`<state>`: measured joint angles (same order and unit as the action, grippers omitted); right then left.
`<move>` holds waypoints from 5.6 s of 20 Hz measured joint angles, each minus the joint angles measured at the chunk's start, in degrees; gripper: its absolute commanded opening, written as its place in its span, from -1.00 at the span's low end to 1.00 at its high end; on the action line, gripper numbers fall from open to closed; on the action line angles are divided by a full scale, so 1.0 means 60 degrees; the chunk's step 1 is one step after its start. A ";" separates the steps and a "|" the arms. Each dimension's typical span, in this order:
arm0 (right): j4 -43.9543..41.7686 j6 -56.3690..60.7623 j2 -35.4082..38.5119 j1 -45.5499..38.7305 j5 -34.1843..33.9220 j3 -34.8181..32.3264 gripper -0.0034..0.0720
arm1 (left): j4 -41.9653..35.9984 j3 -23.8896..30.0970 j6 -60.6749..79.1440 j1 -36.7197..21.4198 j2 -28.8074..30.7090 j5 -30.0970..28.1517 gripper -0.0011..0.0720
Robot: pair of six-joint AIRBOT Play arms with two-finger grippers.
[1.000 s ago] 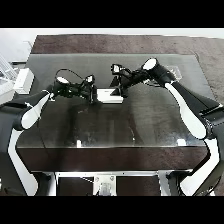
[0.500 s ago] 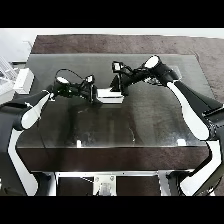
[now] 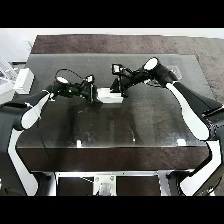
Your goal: Fold the box and place the chain.
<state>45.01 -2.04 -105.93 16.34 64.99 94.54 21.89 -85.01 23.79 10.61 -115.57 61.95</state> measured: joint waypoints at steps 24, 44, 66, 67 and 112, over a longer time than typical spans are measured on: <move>-0.1198 0.0069 0.0000 -0.0350 0.0357 -0.1213 -0.61 | 0.0033 0.0007 0.0036 0.0022 0.0004 0.0062 0.25; -0.3104 0.0678 -0.0448 -0.0987 0.0506 -0.1920 -0.91 | 0.0022 0.0007 0.0026 0.0007 0.0000 -0.0018 0.25; -0.3712 0.2677 0.4120 -0.1840 0.0342 -0.2656 -0.91 | -0.0040 0.0007 0.0036 0.0007 0.0004 0.0004 0.25; -0.3712 0.2776 0.4269 -0.1902 0.0339 -0.2871 -0.91 | -0.0069 0.0007 0.0033 0.0004 0.0004 0.0000 0.26; -0.4258 0.4499 0.5144 -0.2025 0.0091 -0.4178 0.32 | 0.0229 0.1490 -0.6670 -0.4105 0.1719 -0.8852 1.00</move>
<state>19.46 24.95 -75.07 4.19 65.54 69.47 23.27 -76.07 -16.23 -14.02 -105.25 8.84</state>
